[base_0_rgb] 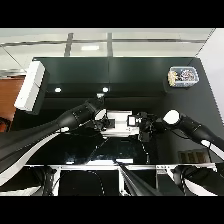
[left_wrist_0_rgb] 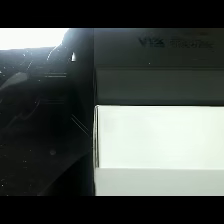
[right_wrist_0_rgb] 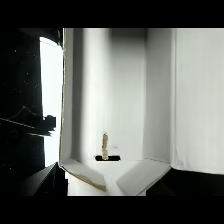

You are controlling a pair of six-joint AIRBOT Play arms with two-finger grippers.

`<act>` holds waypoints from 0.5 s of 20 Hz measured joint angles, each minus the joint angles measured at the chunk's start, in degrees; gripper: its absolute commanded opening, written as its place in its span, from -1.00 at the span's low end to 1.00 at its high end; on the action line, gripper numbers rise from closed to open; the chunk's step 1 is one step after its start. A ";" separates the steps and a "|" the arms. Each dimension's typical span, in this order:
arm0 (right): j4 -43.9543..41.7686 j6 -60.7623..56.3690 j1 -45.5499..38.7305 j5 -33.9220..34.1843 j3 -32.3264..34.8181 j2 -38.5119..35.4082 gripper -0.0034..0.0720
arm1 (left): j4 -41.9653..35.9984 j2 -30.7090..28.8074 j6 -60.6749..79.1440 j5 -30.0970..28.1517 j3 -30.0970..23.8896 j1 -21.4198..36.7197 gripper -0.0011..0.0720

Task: Fold the box and place the chain.

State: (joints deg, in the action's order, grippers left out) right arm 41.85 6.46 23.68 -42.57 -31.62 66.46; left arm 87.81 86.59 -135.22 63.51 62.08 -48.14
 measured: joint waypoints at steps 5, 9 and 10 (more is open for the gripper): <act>-0.04 -0.98 0.11 -0.50 0.00 -1.29 -0.48 | 0.02 0.00 -0.04 0.02 0.00 0.00 -0.89; -0.79 -1.09 0.24 -1.33 0.00 -1.40 -0.58 | 0.02 0.00 -0.02 -0.02 0.00 0.00 -0.89; -1.05 -1.09 0.31 -1.46 0.00 -1.36 -0.57 | 0.02 0.00 -0.04 -0.02 0.00 0.00 -0.89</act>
State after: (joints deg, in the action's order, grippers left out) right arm 40.80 5.37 23.99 -44.03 -31.62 65.10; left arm 87.83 86.59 -135.26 63.48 62.08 -48.14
